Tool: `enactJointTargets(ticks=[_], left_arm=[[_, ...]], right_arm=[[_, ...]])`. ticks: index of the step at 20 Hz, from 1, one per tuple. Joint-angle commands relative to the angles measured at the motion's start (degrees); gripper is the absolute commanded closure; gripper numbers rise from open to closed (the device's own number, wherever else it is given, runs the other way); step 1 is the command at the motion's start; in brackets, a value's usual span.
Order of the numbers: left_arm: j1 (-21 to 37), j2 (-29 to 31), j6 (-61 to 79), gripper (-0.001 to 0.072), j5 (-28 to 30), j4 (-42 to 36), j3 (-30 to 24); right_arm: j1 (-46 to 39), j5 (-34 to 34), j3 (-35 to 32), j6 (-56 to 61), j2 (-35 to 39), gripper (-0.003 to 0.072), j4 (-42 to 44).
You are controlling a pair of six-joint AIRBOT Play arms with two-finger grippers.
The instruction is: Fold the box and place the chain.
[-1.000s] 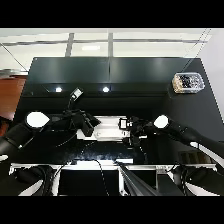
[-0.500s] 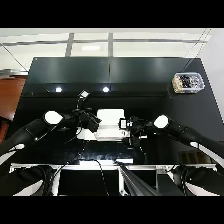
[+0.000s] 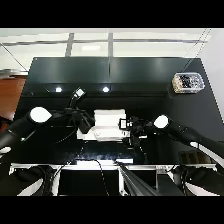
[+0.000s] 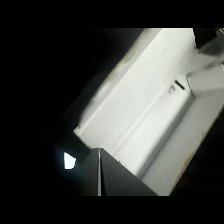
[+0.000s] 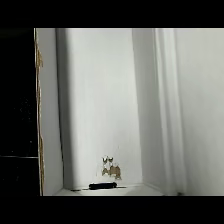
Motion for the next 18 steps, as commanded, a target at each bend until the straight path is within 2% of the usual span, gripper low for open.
enactJointTargets(ticks=[1, 3, 5, 8, 9, 10, 16, 18], left_arm=[[5.57, 4.83, -0.22, 0.0375, -16.09, 9.86, 0.24], [7.32, 5.75, -0.24, -0.0011, -18.18, 13.0, 0.22], [7.5, 5.44, 0.81, -0.0007, -18.23, 14.51, 0.2], [5.46, 5.03, 10.27, -0.0005, -16.11, 12.96, -0.79], [4.11, 5.01, 13.55, -0.0005, -14.62, 12.81, -1.62], [2.67, 5.01, 16.65, -0.0005, -12.68, 12.85, -2.69], [-1.92, 3.1, 19.56, -0.0004, -0.44, 10.01, -4.55], [-3.74, 1.22, 19.58, -0.0003, 1.05, 8.7, -4.55]], right_arm=[[0.07, 0.04, -0.02, 0.02, -0.04, 0.0156, 0.02], [0.07, 0.04, 0.0, 0.02, -0.04, 0.0156, 0.02], [0.07, 0.04, -0.02, 0.02, -0.04, 0.0156, 0.02], [0.07, 0.04, 0.0, 0.02, -0.04, 0.0158, 0.0], [0.07, 0.04, -0.02, 0.02, -0.04, 0.0263, 0.0], [0.07, 0.04, -0.02, 0.02, -0.04, 0.0327, 0.0], [0.07, 0.04, -0.02, 0.02, -0.04, 0.032, 0.0], [0.07, 0.04, -0.02, 0.02, -0.04, 0.032, 0.0]])
